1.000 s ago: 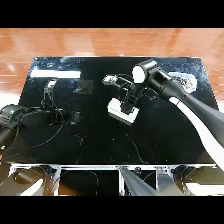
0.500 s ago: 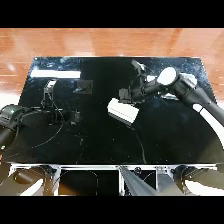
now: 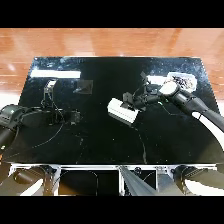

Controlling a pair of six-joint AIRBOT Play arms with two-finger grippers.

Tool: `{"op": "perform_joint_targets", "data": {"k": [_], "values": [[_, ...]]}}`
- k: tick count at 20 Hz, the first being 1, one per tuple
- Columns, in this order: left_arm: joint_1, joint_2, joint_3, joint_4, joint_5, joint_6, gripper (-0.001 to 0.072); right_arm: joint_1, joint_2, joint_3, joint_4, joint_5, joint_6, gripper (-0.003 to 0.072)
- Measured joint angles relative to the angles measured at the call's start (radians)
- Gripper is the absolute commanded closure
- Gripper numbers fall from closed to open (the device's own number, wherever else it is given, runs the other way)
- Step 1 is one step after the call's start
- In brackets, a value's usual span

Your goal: Fold the box and place the chain.

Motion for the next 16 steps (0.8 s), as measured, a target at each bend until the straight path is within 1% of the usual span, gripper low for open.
{"op": "perform_joint_targets", "data": {"k": [16], "values": [[0.0, -0.014, 0.0, -0.001, -0.004, 0.001, 0.0155, 0.015, -0.042, -0.006, -0.041, -0.002, -0.035, 0.0653]]}}
